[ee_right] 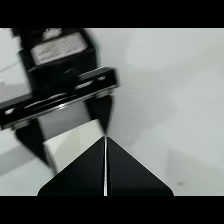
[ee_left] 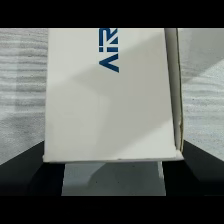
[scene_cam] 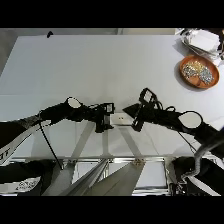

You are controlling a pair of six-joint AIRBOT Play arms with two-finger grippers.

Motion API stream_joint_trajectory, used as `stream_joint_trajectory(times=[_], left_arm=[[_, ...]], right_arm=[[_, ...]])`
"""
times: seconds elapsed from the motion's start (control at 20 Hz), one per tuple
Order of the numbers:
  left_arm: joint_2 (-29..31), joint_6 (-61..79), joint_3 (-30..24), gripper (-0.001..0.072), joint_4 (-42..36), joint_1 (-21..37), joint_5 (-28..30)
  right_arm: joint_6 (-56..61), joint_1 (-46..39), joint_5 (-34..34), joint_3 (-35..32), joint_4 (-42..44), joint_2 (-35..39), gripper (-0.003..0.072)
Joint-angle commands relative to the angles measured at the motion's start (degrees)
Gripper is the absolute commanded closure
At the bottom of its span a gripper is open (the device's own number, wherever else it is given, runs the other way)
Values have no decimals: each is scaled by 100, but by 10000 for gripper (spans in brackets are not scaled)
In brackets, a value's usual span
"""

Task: Fold the box and place the chain.

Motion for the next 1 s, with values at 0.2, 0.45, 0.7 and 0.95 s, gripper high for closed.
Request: stream_joint_trajectory(times=[0.2, 0.45, 0.7, 0.95], left_arm=[[4, 11, 2, 499, 9, 4, 15], [4, 11, 2, 499, 7, 4, -42], [52, 11, 4, 540, -92, 11, -63], [977, -767, 4, 706, 114, 400, 28]], right_arm=[[4898, -1757, 2417, 846, -4581, 345, 676], [5641, -2846, 4505, 846, -5320, 339, 672], [5923, -2942, 4402, 846, -5132, 339, 672], [5921, -2942, 3915, 846, -5021, 339, 672]])
